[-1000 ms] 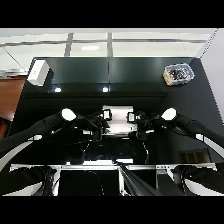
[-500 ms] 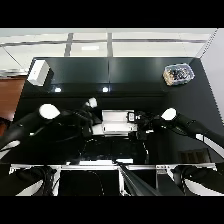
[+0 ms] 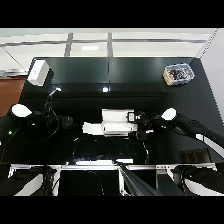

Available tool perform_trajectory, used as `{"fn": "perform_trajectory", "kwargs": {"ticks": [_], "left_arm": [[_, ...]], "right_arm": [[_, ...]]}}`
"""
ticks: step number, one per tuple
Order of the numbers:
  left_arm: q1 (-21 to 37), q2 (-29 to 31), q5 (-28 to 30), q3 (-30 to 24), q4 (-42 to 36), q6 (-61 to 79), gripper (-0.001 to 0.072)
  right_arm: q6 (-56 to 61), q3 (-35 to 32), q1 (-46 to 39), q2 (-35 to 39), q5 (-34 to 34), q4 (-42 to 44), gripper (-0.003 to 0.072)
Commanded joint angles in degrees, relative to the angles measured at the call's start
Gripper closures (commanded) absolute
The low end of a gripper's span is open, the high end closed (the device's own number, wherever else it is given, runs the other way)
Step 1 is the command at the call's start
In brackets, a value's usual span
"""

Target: Fold the box and place the chain.

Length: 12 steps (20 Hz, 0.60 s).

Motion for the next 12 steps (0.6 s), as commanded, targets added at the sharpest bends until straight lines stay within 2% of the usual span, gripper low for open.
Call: {"fn": "perform_trajectory", "kwargs": {"ticks": [1,6,9,12], "left_arm": [[3.7,-8.0,-3.4,-2.7,-10.6,-4.1,0.0684],[-5.2,-18.4,0.3,-1.5,-17.5,0.1,0.0685],[-8.8,-19.4,-0.4,0.5,-24.2,6.9,0.0685],[-8.9,-19.4,-4.3,3.3,-24.9,9.1,0.0684]], "right_arm": [[0.0,0.0,0.0,0.0,0.0,0.0,0.0549],[0.0,0.0,0.0,0.0,0.0,0.0,0.0549],[0.0,0.0,0.0,0.0,0.0,0.0,0.0549],[0.0,0.0,0.0,0.0,0.0,0.0,0.0549]]}}
